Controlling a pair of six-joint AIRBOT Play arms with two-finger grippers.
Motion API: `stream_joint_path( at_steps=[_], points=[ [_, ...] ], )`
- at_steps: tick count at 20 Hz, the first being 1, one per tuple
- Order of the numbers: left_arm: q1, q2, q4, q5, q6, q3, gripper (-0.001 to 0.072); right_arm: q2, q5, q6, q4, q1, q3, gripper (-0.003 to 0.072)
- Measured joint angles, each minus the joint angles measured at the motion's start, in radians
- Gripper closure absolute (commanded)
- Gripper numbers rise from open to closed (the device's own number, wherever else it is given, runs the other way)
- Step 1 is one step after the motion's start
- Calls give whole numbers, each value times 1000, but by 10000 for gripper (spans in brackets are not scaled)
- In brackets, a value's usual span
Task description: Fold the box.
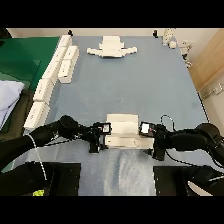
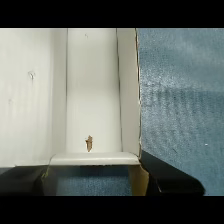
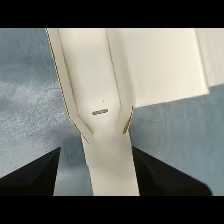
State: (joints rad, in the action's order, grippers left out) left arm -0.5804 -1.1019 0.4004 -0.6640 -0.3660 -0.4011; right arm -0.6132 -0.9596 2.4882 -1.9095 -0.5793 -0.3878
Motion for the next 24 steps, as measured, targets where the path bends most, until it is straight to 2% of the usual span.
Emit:
stream_joint_path(
  at_steps=[5,8,10,11,12,14,21,22,23,24],
  points=[
    [0,0,0,0,0,0,241,-77,140,143,-38,0,30,-32],
    [0,0,0,1,1,0,241,-106,197,208,-89,-2,35,215],
    [0,0,0,1,1,0,241,-114,214,236,-127,-11,36,461],
    [0,0,1,1,0,0,241,-117,219,242,-142,-15,37,530],
    [0,0,1,1,0,0,241,-119,220,249,-157,-22,37,534],
    [0,0,1,0,0,0,241,-123,220,260,-177,-33,37,615],
    [0,0,1,0,0,0,241,-158,252,272,-226,-57,37,612],
    [0,0,1,0,0,0,241,-166,261,274,-232,-64,37,572],
    [0,0,1,0,0,0,241,-175,267,277,-237,-70,37,392],
    [0,0,0,0,0,0,241,-183,274,277,-241,-74,37,141]
  ],
)
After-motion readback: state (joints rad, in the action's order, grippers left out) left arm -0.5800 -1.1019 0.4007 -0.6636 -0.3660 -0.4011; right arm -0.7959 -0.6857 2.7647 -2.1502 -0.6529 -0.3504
